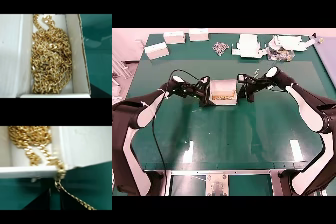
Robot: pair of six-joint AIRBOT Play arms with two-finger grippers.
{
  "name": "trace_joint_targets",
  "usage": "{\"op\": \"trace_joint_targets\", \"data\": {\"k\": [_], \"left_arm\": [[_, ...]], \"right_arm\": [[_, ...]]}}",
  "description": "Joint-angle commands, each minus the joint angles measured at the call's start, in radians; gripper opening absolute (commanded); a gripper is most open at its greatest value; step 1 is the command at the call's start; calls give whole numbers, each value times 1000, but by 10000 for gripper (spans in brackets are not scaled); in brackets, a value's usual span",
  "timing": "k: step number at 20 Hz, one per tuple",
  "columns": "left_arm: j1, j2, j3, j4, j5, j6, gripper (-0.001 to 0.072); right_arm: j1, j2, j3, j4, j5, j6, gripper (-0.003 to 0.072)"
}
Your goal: Fold the box and place the chain.
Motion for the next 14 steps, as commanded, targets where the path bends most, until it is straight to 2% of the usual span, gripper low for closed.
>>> {"op": "trace_joint_targets", "data": {"k": [1,4,7,9,10,12,14], "left_arm": [[1,0,0,0,1,0,630],[1,0,0,0,1,0,630],[1,0,0,0,1,0,630],[1,0,0,0,1,0,630],[1,0,0,0,1,0,630],[1,0,0,0,1,0,630],[1,0,0,0,1,0,630]], "right_arm": [[1,0,31,-195,182,137,153],[-3,0,57,-217,349,229,151],[-22,10,59,-199,336,262,162],[-40,32,61,-124,303,258,277],[-51,49,62,-79,293,253,300],[-68,79,62,-5,287,238,391],[-72,99,62,38,288,239,419]]}}
